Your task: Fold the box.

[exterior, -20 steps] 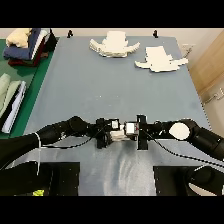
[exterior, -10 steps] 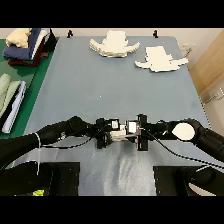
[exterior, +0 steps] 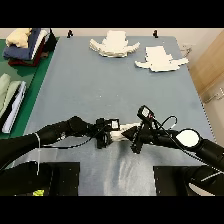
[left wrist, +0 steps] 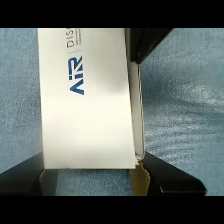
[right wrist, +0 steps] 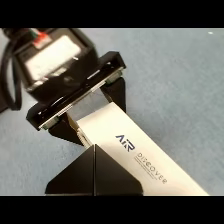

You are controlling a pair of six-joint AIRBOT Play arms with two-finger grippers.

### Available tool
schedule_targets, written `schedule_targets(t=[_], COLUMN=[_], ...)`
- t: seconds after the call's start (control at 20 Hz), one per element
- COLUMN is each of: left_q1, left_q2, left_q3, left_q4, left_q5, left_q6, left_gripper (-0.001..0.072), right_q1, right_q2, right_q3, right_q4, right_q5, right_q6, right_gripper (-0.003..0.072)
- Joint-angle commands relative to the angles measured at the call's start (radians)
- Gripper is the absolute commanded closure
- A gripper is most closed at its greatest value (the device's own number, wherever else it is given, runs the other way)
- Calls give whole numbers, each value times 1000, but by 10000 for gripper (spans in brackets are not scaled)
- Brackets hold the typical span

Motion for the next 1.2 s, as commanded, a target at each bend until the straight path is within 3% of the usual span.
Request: schedule_targets(t=[0.0, 0.35, 1.15], left_q1=[0, 0, 0], left_q2=[0, 0, 0], left_q3=[0, 0, 0], left_q4=[0, 0, 0], left_q5=[0, 0, 1], left_q6=[0, 0, 0], left_gripper=[356, 357, 357], right_q1=[1, 1, 1], right_q2=[3, -10, -114], right_q3=[-83, -101, -146], right_q4=[233, 226, 228], right_q5=[-91, -142, -101], right_q6=[-107, -107, -108], right_gripper=[683, 683, 682])
